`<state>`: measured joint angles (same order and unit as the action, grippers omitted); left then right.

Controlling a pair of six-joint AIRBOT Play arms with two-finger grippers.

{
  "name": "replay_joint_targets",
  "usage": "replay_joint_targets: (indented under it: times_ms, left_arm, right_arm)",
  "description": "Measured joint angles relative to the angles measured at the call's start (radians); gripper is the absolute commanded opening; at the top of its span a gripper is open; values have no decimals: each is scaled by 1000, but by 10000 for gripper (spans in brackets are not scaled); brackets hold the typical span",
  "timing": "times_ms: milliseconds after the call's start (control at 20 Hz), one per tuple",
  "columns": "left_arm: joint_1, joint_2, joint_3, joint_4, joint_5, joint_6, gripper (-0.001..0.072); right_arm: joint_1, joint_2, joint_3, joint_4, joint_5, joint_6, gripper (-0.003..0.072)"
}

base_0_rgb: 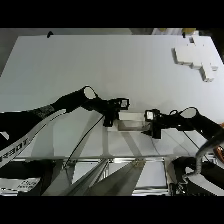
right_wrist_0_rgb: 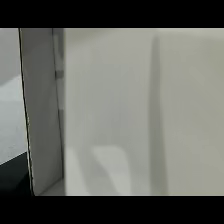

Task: Fold the box and place the chain.

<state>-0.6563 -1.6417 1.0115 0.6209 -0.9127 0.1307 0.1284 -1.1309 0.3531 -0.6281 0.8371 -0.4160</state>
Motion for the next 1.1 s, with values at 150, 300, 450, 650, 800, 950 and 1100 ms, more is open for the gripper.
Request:
replay_joint_targets:
  times_ms: [150, 300, 450, 650, 800, 950, 1100]
  left_arm:
    - [0, 0, 0, 0, -1, 0, 10]
    - [0, 0, 0, -1, 2, 0, 10]
    - [0, 0, 0, -2, 2, 0, 10]
    - [0, 0, 0, 0, -1, -1, 10]
    - [0, 0, 0, 0, -1, 0, 10]
    - [0, 0, 0, 0, -2, 0, 10]
    - [0, 0, 0, 1, -2, 0, 10]
  right_arm:
    - [-6, 0, 0, 0, 11, 0, 427]
    - [-23, 0, 0, -3, 18, -2, 457]
    - [-32, 0, 0, -11, 19, -2, 562]
    - [-36, 0, 0, -22, 13, 0, 623]
    - [-36, 0, 0, -21, 15, 0, 623]
    - [-37, 0, 0, -6, 18, -1, 530]
    - [-37, 0, 0, 9, 24, -7, 393]
